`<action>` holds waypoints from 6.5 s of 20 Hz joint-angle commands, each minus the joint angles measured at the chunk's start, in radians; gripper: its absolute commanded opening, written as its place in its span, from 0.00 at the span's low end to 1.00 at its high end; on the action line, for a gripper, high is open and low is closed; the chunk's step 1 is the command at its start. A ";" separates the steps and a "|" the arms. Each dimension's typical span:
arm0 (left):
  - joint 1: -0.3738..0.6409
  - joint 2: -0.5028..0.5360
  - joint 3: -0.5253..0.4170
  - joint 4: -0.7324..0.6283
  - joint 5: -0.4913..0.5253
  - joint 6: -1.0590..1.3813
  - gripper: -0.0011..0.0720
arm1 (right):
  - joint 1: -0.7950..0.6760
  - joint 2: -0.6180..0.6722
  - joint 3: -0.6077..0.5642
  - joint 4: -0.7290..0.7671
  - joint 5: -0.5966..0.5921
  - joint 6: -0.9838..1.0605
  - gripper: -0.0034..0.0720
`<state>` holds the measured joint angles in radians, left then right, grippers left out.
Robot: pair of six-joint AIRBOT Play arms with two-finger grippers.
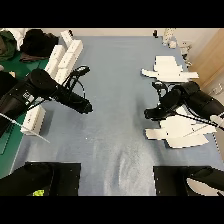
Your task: Fold the box.
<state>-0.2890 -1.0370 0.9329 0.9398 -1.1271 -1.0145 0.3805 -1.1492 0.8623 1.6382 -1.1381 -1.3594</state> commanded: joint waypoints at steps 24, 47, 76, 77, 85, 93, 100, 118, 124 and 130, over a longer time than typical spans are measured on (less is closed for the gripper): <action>-0.001 0.000 0.000 -0.004 0.080 0.000 0.03 | -0.196 -0.003 0.264 -0.170 -0.363 0.240 0.51; -0.005 0.000 0.000 -0.361 0.182 -0.001 0.03 | -1.411 -0.662 0.578 0.386 -0.501 -0.667 0.51; -0.005 0.000 0.000 -0.359 0.145 0.000 0.03 | -1.198 -0.621 0.462 0.622 -0.655 -0.780 0.04; -0.005 0.000 0.000 -0.359 0.141 0.001 0.03 | -1.155 -0.609 0.453 0.663 -0.646 -0.762 0.04; 0.037 0.000 0.000 -0.344 0.042 -0.008 0.03 | -0.727 -0.243 0.140 0.764 -0.228 -0.581 0.04; 0.163 0.182 -0.278 -0.327 -0.077 -0.022 0.03 | -0.396 0.278 -0.403 0.729 0.074 -0.321 0.04; 0.168 0.195 -0.316 -0.327 -0.076 -0.003 0.03 | -0.375 0.194 -0.456 0.736 0.092 -0.370 0.37; 0.173 0.151 -0.315 -0.326 -0.044 -0.003 0.56 | -0.152 0.024 -0.339 0.851 0.091 -0.649 0.04; 0.288 0.008 -0.315 -0.328 -0.009 0.064 0.56 | -0.025 0.245 -0.467 0.829 0.251 -0.638 0.04; 0.319 -0.274 -0.254 -0.426 0.001 0.237 0.56 | -0.021 0.272 -0.477 0.830 0.240 -0.638 0.04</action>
<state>0.0177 -1.1900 0.6445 0.5701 -1.1309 -0.8680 0.3515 -0.8944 0.3935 2.4680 -0.9047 -1.9976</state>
